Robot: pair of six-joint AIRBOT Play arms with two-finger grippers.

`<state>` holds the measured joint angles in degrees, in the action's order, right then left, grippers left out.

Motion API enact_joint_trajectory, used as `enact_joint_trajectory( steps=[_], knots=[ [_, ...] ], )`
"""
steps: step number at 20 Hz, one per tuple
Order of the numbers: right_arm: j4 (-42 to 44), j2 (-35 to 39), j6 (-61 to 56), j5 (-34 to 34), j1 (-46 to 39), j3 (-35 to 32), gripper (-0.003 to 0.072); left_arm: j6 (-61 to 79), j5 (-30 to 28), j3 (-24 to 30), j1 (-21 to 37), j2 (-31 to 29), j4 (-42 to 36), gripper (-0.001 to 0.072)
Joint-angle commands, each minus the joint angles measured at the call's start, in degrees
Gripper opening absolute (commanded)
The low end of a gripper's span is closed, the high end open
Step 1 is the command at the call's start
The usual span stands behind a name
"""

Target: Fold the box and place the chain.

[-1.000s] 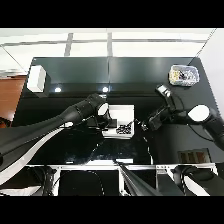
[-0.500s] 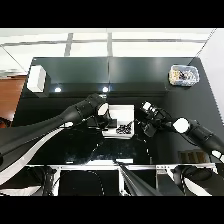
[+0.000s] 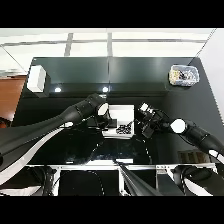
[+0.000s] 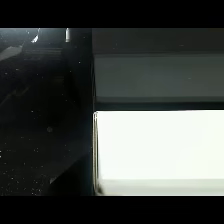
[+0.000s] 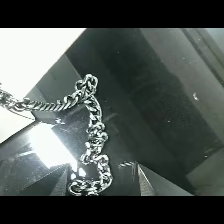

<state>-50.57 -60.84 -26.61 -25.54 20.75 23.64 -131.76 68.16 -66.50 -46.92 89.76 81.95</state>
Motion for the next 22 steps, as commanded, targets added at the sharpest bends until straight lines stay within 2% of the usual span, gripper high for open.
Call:
enact_joint_trajectory(
  steps=[1,2,5,6,7,10,13,17,19,22],
  knots=[
    [1.2,-0.55,0.11,-0.35,0.07,0.0,0.0425,0.0,0.66,0.0,0.02,0.02,0.02,0.0033],
    [1.18,-0.55,0.09,-0.5,0.07,0.0,0.0253,0.02,0.63,0.0,0.02,0.02,0.02,0.0033],
    [1.01,-0.55,0.07,-1.55,0.07,0.0,0.023,0.02,0.7,0.0,0.02,0.0,0.0,0.0033],
    [1.01,-0.52,0.09,-1.95,0.07,0.0,0.005,0.02,0.7,0.0,0.02,0.0,0.0,0.0033],
    [1.05,-0.5,0.02,-2.56,0.07,0.04,0.0022,0.0,0.76,0.0,0.02,0.0,0.0,0.0033],
    [0.59,-0.26,-1.95,-8.9,-0.26,1.66,0.0022,0.02,0.96,0.0,0.02,0.0,0.0,0.0033],
    [-2.19,0.98,-8.41,-21.62,-2.47,6.03,0.0022,0.02,0.94,0.0,0.02,0.02,0.02,0.0033],
    [-5.35,5.92,-13.33,-31.61,-8.04,12.22,0.0022,0.02,0.92,0.0,0.0,0.02,0.0,0.0033],
    [-3.61,9.11,-15.08,-35.98,-10.05,16.0,0.0022,0.02,0.92,0.0,0.02,0.02,0.0,0.0033],
    [5.97,11.72,-15.17,-43.74,-10.78,21.51,0.0022,0.02,0.94,0.0,0.02,0.02,0.02,0.0033]
  ],
)
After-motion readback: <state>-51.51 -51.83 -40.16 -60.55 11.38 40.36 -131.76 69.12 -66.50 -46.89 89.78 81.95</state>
